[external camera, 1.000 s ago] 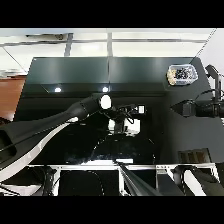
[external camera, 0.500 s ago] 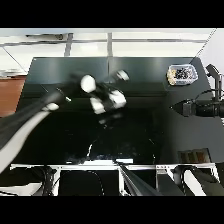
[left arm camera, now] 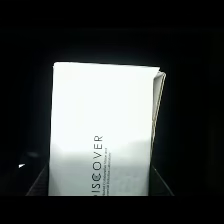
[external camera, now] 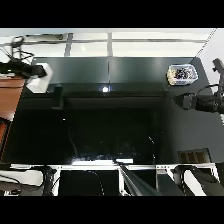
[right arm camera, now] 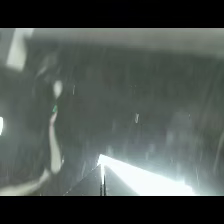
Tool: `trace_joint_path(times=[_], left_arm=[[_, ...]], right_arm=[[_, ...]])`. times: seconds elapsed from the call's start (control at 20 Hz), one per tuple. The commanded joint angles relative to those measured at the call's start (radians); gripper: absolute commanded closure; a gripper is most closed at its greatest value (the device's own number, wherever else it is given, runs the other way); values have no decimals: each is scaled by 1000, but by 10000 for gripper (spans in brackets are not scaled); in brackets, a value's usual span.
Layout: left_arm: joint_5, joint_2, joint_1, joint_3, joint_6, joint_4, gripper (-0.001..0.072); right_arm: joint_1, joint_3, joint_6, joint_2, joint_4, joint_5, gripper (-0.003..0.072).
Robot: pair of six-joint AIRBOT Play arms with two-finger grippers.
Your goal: Fold the box and place the chain.
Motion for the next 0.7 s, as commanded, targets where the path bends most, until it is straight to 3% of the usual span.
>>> trace_joint_path(times=[0.0,0.15,0.3,0.35,0.4,0.55,0.65], left_arm=[[-33,-180,100,202,-2,36,437],[-53,-344,85,385,6,42,416],[-58,-438,76,490,5,53,413],[-66,-452,75,511,5,55,281],[-82,-455,73,531,2,62,9],[-209,-415,67,634,-32,71,6],[-299,-336,63,610,-66,31,15]], right_arm=[[43,1,3,-9,51,-154,675],[114,1,49,-51,50,-190,676],[179,1,61,-100,50,-237,675],[197,1,65,-115,51,-257,676],[212,1,74,-129,50,-277,676],[227,1,89,-151,42,-341,676],[264,5,124,-172,-108,-361,675]])
